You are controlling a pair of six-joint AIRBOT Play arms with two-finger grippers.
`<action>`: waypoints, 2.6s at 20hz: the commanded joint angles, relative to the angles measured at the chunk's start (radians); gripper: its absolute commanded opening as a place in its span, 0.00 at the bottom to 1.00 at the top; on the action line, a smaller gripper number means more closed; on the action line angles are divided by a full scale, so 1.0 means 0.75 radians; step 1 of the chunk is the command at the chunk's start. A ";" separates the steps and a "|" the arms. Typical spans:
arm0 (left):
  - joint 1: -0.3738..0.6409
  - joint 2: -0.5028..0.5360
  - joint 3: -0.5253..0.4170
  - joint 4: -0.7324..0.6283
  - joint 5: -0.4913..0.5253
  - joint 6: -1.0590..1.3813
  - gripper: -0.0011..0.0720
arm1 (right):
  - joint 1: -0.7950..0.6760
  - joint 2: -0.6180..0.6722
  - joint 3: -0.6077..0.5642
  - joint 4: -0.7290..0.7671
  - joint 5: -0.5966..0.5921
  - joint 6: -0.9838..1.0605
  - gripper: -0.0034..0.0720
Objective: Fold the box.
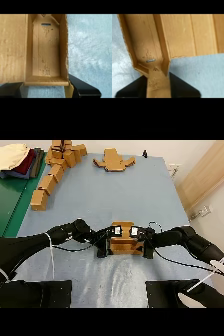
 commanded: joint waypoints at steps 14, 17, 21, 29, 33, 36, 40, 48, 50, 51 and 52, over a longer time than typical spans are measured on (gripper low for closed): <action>-0.001 -0.001 0.001 0.001 0.001 0.001 0.73 | 0.125 -0.070 -0.002 0.121 0.115 -0.142 0.83; -0.001 -0.001 0.001 0.001 0.001 0.001 0.73 | 0.125 -0.070 -0.002 0.121 0.115 -0.142 0.83; -0.001 -0.001 0.001 0.001 0.001 0.001 0.73 | 0.123 -0.040 -0.001 0.001 0.062 0.047 0.49; -0.001 -0.001 0.001 0.001 0.001 0.001 0.73 | -0.018 0.215 0.090 -1.157 -0.445 2.021 0.05; -0.001 -0.001 0.001 0.001 0.001 0.001 0.73 | -0.345 0.119 -0.041 -0.485 -0.286 1.752 0.05; -0.001 -0.001 0.001 0.001 0.001 0.001 0.73 | -0.404 -0.052 -0.053 0.077 -0.223 1.280 0.05; -0.001 -0.001 0.001 0.001 0.001 0.001 0.73 | -0.400 -0.118 -0.051 0.339 -0.258 1.047 0.05; -0.001 -0.001 0.001 0.001 0.001 0.001 0.73 | -0.400 0.030 -0.014 0.504 -0.315 0.977 0.13; -0.001 -0.001 0.001 0.001 0.001 0.001 0.73 | -0.400 0.034 -0.003 0.507 -0.315 0.978 0.38; -0.001 -0.001 0.001 0.001 0.001 0.001 0.73 | -0.400 0.034 0.005 0.510 -0.314 0.978 0.38; -0.001 -0.001 0.001 0.001 0.001 0.001 0.73 | -0.400 0.033 0.014 0.510 -0.314 0.979 0.45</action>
